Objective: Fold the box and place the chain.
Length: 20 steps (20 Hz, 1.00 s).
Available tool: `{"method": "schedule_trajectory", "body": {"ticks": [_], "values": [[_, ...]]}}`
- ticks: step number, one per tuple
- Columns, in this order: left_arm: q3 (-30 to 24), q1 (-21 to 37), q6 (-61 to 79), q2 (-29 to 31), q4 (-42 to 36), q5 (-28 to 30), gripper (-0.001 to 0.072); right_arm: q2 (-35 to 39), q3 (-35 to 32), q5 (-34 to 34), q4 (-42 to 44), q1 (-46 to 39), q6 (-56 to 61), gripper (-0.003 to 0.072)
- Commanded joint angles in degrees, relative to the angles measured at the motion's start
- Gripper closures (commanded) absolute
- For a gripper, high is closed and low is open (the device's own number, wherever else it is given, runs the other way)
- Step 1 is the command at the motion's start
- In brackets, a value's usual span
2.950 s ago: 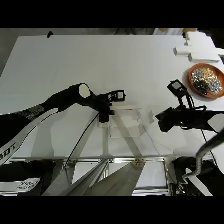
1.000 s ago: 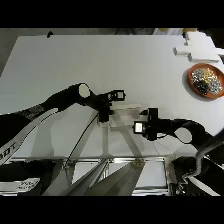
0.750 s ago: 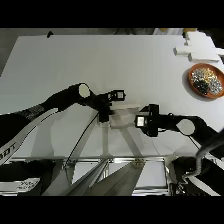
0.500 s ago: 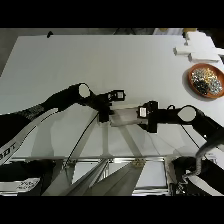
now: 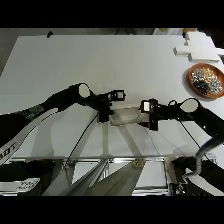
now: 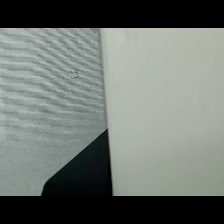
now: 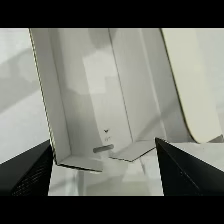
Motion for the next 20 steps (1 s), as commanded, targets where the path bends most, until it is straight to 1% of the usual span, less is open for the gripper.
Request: {"method": "schedule_trajectory", "body": {"ticks": [1,4,9,11,14,20], "values": [[-0.04,-0.04,0.02,-0.04,0.00,0.00,0.0699,0.76,0.11,0.61,-1.97,-0.31,-0.11,0.0004],[-0.04,-0.04,0.02,-0.04,0.00,0.00,0.0699,2.69,0.11,-0.96,-2.69,-0.31,2.23,0.0005],[-0.04,-0.04,0.00,-0.04,0.00,0.00,0.0699,2.29,0.11,-2.16,-1.16,-0.33,2.36,0.0005],[-0.04,-0.04,0.02,-0.04,0.00,0.00,0.0699,1.05,0.11,-1.73,0.90,-0.31,2.16,0.0005],[-0.04,-0.04,0.02,-0.04,0.00,0.00,0.0699,-1.53,0.11,-1.09,1.11,-0.33,0.17,0.0005],[-0.04,-0.04,0.00,-0.04,0.00,0.00,0.0699,-5.40,0.11,-0.90,5.49,-0.33,-6.36,0.0004]]}}
